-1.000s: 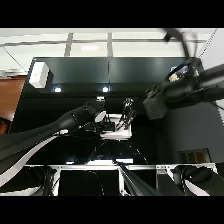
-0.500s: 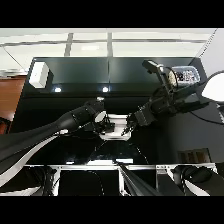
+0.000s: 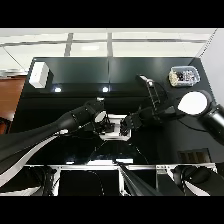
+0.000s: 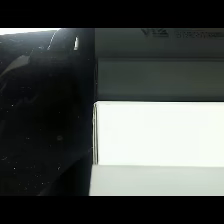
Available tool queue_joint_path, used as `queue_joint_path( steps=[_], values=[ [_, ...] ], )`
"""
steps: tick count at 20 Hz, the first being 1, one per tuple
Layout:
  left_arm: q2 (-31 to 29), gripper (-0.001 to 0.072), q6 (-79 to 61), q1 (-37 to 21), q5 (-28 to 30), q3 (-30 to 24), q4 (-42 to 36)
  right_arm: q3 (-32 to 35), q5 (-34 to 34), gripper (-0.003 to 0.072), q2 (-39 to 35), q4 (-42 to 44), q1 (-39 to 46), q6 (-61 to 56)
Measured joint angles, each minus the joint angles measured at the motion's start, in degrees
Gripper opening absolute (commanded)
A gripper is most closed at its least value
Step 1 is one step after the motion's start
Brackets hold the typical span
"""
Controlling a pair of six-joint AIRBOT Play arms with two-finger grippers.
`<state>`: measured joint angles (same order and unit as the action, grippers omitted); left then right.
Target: Fold the box and place the chain.
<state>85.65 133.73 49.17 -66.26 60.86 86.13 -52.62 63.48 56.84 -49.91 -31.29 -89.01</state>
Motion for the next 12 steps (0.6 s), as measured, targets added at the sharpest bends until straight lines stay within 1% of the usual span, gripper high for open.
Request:
queue_joint_path(
  steps=[5,7,10,12],
  values=[
    [0.0,0.0026,0.0,0.0,0.0,0.0,0.0,4.3,-5.4,0.0019,0.2,0.2,-0.7,-2.2],
    [0.0,0.0026,0.0,0.0,0.0,0.0,0.0,5.0,-6.5,0.0275,0.2,0.4,-1.0,-2.6],
    [0.0,0.0026,0.0,0.0,0.0,0.0,0.0,5.4,-7.1,0.0276,0.2,0.0,-1.0,-3.1],
    [0.0,0.0026,0.0,0.0,0.0,0.0,0.0,5.5,-5.7,0.0275,-0.1,-1.2,0.5,-3.2]
  ],
)
